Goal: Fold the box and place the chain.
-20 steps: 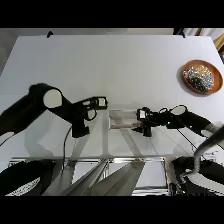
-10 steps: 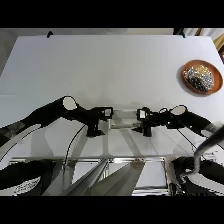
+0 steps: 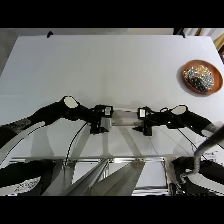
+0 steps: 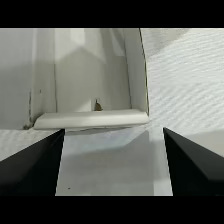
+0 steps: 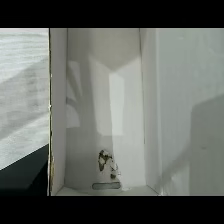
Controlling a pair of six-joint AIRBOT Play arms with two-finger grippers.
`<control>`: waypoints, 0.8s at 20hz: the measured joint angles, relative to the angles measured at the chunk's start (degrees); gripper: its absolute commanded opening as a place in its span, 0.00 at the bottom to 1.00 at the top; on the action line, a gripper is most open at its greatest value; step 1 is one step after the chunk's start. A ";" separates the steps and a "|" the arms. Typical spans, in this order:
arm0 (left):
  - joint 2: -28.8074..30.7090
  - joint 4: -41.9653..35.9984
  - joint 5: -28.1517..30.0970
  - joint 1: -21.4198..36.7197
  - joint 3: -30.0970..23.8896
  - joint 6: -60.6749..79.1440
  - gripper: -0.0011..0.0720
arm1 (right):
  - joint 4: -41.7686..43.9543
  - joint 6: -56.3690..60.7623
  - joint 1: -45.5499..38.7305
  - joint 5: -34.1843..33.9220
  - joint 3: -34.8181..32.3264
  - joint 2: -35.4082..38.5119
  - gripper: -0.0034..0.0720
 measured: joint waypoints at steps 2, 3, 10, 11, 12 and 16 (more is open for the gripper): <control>-0.22 -0.90 0.26 0.15 0.00 0.57 0.98 | -0.02 -0.04 0.00 -0.02 0.00 0.00 0.57; -0.22 -1.11 0.26 0.37 0.00 0.59 0.98 | -0.02 -0.07 0.00 -0.04 0.00 0.00 0.57; 0.28 1.18 -1.22 3.48 0.02 -2.78 0.98 | -0.20 -0.48 0.09 -0.07 0.00 -0.02 0.57; 0.37 1.84 -1.38 3.69 0.04 -3.06 0.98 | -0.20 -0.46 0.09 -0.07 0.00 -0.02 0.57; 0.42 2.86 -1.77 3.80 0.00 -3.28 0.98 | -0.20 -0.44 0.09 -0.04 0.00 -0.02 0.57; 0.52 3.72 -2.01 3.54 0.02 -2.64 0.98 | -0.17 -0.35 0.09 -0.02 0.02 -0.02 0.57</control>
